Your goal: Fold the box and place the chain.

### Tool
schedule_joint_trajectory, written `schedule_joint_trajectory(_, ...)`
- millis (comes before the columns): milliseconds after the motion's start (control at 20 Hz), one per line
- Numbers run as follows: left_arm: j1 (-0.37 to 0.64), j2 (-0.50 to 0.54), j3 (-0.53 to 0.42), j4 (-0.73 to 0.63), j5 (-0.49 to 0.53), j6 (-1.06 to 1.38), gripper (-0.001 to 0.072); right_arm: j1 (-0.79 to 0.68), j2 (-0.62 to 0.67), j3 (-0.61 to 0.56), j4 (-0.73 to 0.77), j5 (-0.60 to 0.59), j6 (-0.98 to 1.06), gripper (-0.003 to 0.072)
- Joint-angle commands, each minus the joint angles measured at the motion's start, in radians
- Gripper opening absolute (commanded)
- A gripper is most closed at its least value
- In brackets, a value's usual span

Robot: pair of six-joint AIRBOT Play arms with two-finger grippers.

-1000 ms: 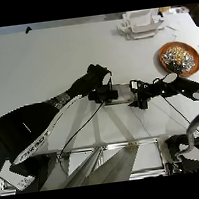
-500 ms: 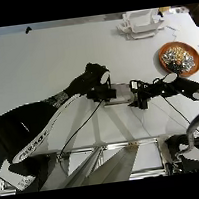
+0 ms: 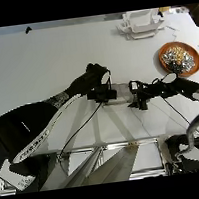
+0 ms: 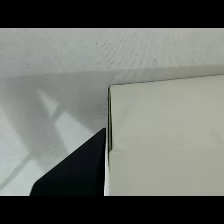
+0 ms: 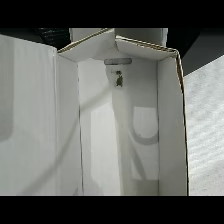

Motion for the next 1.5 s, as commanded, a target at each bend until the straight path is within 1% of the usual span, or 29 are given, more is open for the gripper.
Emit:
schedule_joint_trajectory(0, -0.004, -0.005, 0.000, -0.003, 0.008, -0.004, 0.0110, 0.000, 0.001, 0.001, 0.001, -0.002, 0.004, 0.0411)
schedule_joint_trajectory(150, -0.011, -0.015, -0.001, -0.003, 0.007, -0.003, 0.0103, 0.000, 0.001, 0.001, 0.001, -0.002, 0.004, 0.0411)
schedule_joint_trajectory(250, -0.013, -0.014, 0.000, -0.003, 0.006, -0.003, 0.0002, 0.000, 0.001, 0.001, 0.001, -0.002, 0.004, 0.0411)
schedule_joint_trajectory(400, -0.013, -0.014, 0.000, -0.003, 0.002, -0.003, 0.0002, 0.000, 0.001, 0.001, 0.001, -0.002, 0.004, 0.0411)
schedule_joint_trajectory(450, -0.013, -0.014, 0.000, -0.003, 0.004, -0.003, 0.0021, 0.000, 0.001, 0.001, 0.001, -0.002, 0.004, 0.0411)
schedule_joint_trajectory(500, -0.013, -0.014, 0.000, -0.003, 0.005, -0.003, 0.0089, 0.000, 0.001, 0.001, 0.001, -0.002, 0.004, 0.0411)
schedule_joint_trajectory(550, -0.013, -0.010, 0.000, -0.003, 0.005, -0.002, 0.0184, 0.000, 0.001, 0.001, 0.001, -0.002, 0.004, 0.0411)
schedule_joint_trajectory(600, -0.011, -0.002, 0.000, -0.003, 0.005, -0.002, 0.0210, 0.000, 0.001, 0.001, 0.001, -0.002, 0.004, 0.0411)
schedule_joint_trajectory(750, 0.008, 0.063, 0.000, -0.001, 0.005, 0.011, 0.0211, 0.000, 0.001, 0.001, 0.001, -0.002, 0.004, 0.0411)
schedule_joint_trajectory(850, 0.023, 0.124, 0.000, -0.004, -0.009, 0.095, 0.0211, 0.000, 0.001, 0.001, 0.001, -0.002, 0.004, 0.0411)
schedule_joint_trajectory(1000, 0.053, 0.220, 0.000, -0.013, -0.080, 0.220, 0.0214, 0.000, 0.001, 0.001, 0.001, -0.002, 0.004, 0.0411)
schedule_joint_trajectory(1050, 0.064, 0.248, 0.000, -0.026, -0.111, 0.272, 0.0251, 0.000, 0.001, 0.001, 0.001, -0.002, 0.004, 0.0411)
schedule_joint_trajectory(1100, 0.076, 0.280, 0.000, -0.034, -0.148, 0.337, 0.0372, 0.000, 0.001, 0.001, 0.001, -0.002, 0.004, 0.0411)
schedule_joint_trajectory(1150, 0.088, 0.306, -0.001, -0.031, -0.183, 0.397, 0.0465, 0.000, 0.001, 0.001, 0.001, -0.002, 0.004, 0.0411)
schedule_joint_trajectory(1200, 0.103, 0.332, -0.001, -0.027, -0.213, 0.471, 0.0495, 0.000, 0.001, 0.001, 0.001, -0.002, 0.004, 0.0411)
schedule_joint_trajectory(1250, 0.120, 0.355, -0.010, -0.027, -0.227, 0.550, 0.0498, 0.000, 0.001, 0.001, 0.001, -0.002, 0.004, 0.0411)
schedule_joint_trajectory(1300, 0.141, 0.378, -0.031, -0.032, -0.227, 0.656, 0.0552, 0.000, 0.001, 0.001, 0.001, -0.002, 0.004, 0.0411)
schedule_joint_trajectory(1350, 0.166, 0.402, -0.069, -0.053, -0.222, 0.829, 0.0654, 0.000, 0.001, 0.001, 0.001, -0.002, 0.004, 0.0411)
schedule_joint_trajectory(1400, 0.192, 0.421, -0.121, -0.093, -0.213, 1.055, 0.0695, 0.000, 0.001, 0.001, 0.001, -0.002, 0.004, 0.0411)
schedule_joint_trajectory(1450, 0.219, 0.431, -0.182, -0.138, -0.189, 1.275, 0.0695, 0.000, 0.001, 0.001, 0.001, -0.002, 0.004, 0.0411)
